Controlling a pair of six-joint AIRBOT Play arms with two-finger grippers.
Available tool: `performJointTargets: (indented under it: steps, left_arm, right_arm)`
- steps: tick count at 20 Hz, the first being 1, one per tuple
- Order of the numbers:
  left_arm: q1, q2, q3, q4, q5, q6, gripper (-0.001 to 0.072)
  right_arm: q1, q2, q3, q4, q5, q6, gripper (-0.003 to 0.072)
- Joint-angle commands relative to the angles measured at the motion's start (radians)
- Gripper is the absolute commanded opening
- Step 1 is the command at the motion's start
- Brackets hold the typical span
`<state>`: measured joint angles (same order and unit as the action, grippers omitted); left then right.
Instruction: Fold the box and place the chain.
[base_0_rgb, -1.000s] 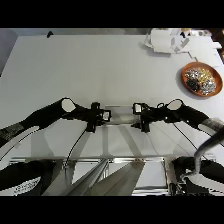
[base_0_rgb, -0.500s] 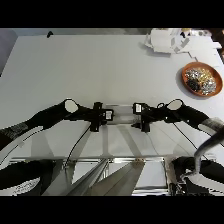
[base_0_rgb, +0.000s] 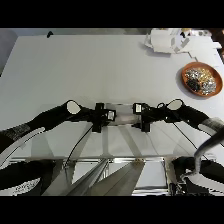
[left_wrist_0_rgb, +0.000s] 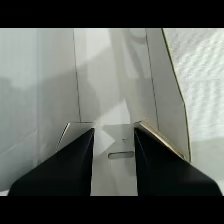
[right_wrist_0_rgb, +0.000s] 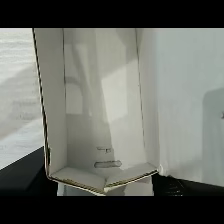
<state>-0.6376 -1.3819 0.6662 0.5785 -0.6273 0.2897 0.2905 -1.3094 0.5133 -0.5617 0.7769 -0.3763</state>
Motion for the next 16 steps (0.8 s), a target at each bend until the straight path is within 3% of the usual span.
performJointTargets:
  steps: [1,4,5,9,10,13,16]
  left_arm:
    - [0.001,0.01,0.001,-0.002,-0.018,-0.012,0.0291]
    - [0.027,0.058,0.001,0.031,-0.026,-0.127,0.0214]
    - [0.046,0.084,0.001,0.064,-0.043,-0.206,0.0142]
    - [0.156,0.227,0.001,0.287,-0.159,-0.591,0.0101]
    - [0.189,0.268,0.001,0.353,-0.185,-0.712,0.0004]
    - [0.294,0.388,0.001,0.509,-0.267,-1.053,0.0003]
    - [0.377,0.396,0.0,0.513,-0.324,-1.273,0.0003]
  right_arm:
    - [0.0,-0.001,0.001,0.001,0.0,0.002,0.0318]
    - [0.0,-0.001,0.001,0.001,0.0,0.002,0.0318]
    - [0.0,-0.001,0.001,0.001,0.0,0.002,0.0318]
    - [0.0,-0.001,0.001,0.001,0.0,0.002,0.0318]
    - [0.0,-0.001,0.001,0.001,0.0,0.002,0.0318]
    - [0.0,-0.001,0.001,0.001,0.0,0.002,0.0318]
    - [0.0,-0.001,0.001,0.001,0.0,0.002,0.0318]
